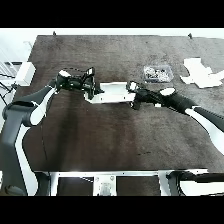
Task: Fold the box and place the chain.
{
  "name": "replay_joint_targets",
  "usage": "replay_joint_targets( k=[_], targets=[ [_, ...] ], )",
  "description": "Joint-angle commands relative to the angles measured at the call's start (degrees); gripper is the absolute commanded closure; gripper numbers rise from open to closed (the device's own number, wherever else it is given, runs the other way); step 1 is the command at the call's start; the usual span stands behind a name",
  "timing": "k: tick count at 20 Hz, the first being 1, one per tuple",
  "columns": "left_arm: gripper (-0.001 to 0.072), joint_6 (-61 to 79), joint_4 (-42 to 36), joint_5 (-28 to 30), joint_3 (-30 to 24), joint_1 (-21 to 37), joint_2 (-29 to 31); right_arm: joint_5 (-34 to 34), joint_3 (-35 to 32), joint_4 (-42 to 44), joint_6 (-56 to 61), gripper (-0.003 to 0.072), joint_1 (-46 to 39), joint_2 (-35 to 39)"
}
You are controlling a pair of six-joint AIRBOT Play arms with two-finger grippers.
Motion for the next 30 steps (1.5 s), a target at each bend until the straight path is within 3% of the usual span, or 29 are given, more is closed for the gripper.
replay_joint_targets(
  k=[1,7,13,18,26,30],
  targets=[
    [0.0689,0.0,0.0,-0.02,0.0,-0.04,0.04,0.02,2.12,0.17,-0.02,0.005,-0.76,-0.72],
    [0.0689,0.0,0.0,-0.07,0.0,-0.04,0.04,6.82,7.34,0.13,-0.9,0.0051,-2.93,-4.83],
    [0.0689,0.0,0.0,-0.04,0.0,-0.04,0.04,17.94,11.91,-0.33,-1.01,0.0051,-6.58,-9.27],
    [0.0688,0.0,0.0,-0.07,0.0,-0.04,0.04,26.51,19.74,-4.02,1.2,0.0051,-7.76,-15.32],
    [0.0689,0.0,-0.02,-0.07,0.0,-0.04,0.04,34.18,30.34,-9.11,4.7,0.0051,-7.74,-23.1],
    [0.0689,0.0,-0.02,-0.04,0.0,-0.04,0.04,36.72,31.5,-9.11,6.47,0.0051,-7.74,-24.5]
  ],
)
